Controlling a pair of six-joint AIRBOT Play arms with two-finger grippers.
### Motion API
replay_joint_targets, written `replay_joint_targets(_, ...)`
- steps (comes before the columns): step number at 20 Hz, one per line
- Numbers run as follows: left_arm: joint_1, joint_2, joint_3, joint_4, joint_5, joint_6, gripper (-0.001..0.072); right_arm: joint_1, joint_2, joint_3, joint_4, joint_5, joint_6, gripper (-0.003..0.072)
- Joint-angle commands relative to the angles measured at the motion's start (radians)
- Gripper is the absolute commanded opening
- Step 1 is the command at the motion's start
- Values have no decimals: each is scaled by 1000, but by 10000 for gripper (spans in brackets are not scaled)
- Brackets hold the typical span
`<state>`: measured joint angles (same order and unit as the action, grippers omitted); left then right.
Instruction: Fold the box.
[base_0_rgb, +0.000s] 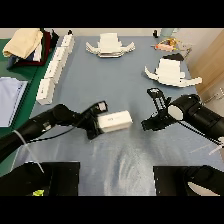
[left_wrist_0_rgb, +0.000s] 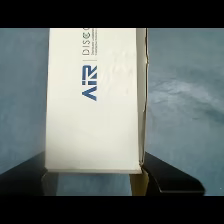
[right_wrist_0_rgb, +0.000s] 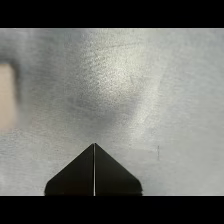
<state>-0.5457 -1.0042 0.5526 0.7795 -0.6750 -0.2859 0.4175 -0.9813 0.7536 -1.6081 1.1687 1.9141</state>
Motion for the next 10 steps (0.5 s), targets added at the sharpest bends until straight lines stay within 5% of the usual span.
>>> replay_joint_targets(1,208,160,1,273,-129,-443,411,0,0,1,4,1,1,5)
replay_joint_targets(6,614,349,1,359,-394,-580,412,0,0,1,4,1,0,5)
replay_joint_targets(10,848,391,1,362,-420,-640,411,0,0,1,4,1,0,5)
